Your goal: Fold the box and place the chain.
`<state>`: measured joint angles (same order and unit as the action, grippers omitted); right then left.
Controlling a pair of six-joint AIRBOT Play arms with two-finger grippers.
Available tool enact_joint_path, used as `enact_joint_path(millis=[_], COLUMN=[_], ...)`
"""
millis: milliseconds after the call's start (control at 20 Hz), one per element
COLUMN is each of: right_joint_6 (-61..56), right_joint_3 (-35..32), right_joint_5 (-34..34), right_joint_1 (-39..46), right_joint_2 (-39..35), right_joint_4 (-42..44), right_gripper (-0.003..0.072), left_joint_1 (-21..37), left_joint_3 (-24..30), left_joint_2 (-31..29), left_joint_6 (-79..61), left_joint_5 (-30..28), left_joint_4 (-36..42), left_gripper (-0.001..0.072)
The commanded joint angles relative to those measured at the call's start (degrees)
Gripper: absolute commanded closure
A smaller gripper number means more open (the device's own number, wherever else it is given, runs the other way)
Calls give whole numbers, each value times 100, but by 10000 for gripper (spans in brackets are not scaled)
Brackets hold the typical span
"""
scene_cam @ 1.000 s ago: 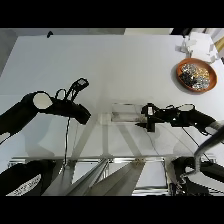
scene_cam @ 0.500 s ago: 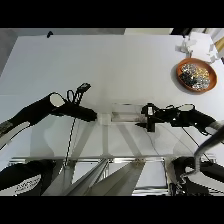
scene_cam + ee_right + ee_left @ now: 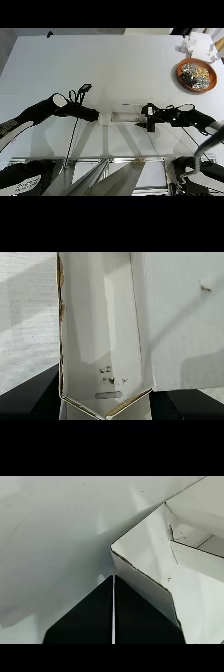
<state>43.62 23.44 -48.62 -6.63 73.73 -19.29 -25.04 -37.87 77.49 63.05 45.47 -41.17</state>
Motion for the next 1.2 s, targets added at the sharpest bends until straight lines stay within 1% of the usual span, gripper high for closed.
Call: enact_joint_path(millis=[0,250,500,700,750,850,900,1150], right_joint_6=[-2,-2,-2,-2,-2,-2,-2,-2], right_joint_3=[0,0,0,0,0,0,0,0], right_joint_5=[0,0,0,0,0,0,0,0], right_joint_1=[-2,-2,-2,-2,-2,-2,-2,-2], right_joint_2=[-4,-4,-4,-4,-4,-4,-4,-4], right_joint_4=[2,2,2,2,2,2,2,2], right_gripper=[291,291,291,291,291,291,291,291], left_joint_1=[-87,-221,-221,-221,-223,-223,-223,-341], left_joint_3=[2,-9,-9,-13,-13,-13,-13,-13], left_joint_2=[28,-11,-372,-584,-586,-586,-586,-575], left_joint_6=[-7,-284,-328,-398,-411,-503,-503,-505], left_joint_5=[-11,-22,-26,24,50,111,133,142], left_joint_4=[120,457,481,719,737,732,730,739], left_gripper=[702,702,701,695,641,471,432,432])
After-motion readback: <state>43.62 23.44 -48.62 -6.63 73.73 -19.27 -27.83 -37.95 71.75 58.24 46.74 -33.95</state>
